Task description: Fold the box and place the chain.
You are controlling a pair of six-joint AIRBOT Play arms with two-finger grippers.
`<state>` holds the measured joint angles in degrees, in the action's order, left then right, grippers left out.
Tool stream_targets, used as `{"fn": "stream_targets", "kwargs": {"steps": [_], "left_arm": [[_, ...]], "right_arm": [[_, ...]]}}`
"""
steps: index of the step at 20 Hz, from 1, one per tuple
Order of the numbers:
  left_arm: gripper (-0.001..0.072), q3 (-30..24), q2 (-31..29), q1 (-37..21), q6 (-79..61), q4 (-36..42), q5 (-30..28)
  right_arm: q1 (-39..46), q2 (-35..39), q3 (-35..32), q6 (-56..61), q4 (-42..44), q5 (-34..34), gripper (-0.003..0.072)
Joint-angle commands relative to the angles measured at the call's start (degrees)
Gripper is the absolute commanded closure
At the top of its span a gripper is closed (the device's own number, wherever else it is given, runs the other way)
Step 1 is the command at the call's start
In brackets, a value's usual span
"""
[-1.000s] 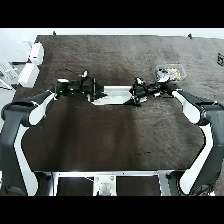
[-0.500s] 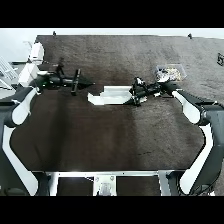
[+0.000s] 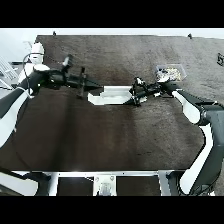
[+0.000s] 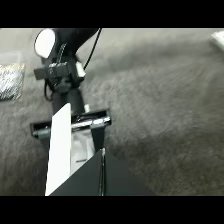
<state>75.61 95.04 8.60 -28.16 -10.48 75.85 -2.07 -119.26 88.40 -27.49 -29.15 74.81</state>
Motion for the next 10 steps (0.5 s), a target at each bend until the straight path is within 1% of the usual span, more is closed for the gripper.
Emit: {"fn": "stream_targets", "kwargs": {"steps": [1,3,5,7,10], "left_arm": [[0.0694,-8.3,-4.4,5.8,-1.3,-2.1,-17.1],[0.0693,-10.9,-3.8,8.7,-4.4,-2.1,-22.4],[0.0692,-12.1,-2.3,11.0,-6.5,-2.1,-27.6],[0.0694,-12.0,-0.7,11.7,-6.5,0.7,-31.3],[0.0694,-9.2,1.6,11.7,-7.9,3.3,-34.4]], "right_arm": [[0.0,0.0,0.0,0.0,0.0,0.0,0.028],[0.0,0.0,0.0,0.0,0.0,0.0,0.028],[0.0,0.0,0.0,0.0,0.0,0.0,0.028],[0.0,0.0,0.0,0.0,0.0,0.0,0.028],[0.0,0.0,0.0,0.0,0.0,0.0,0.028]]}}
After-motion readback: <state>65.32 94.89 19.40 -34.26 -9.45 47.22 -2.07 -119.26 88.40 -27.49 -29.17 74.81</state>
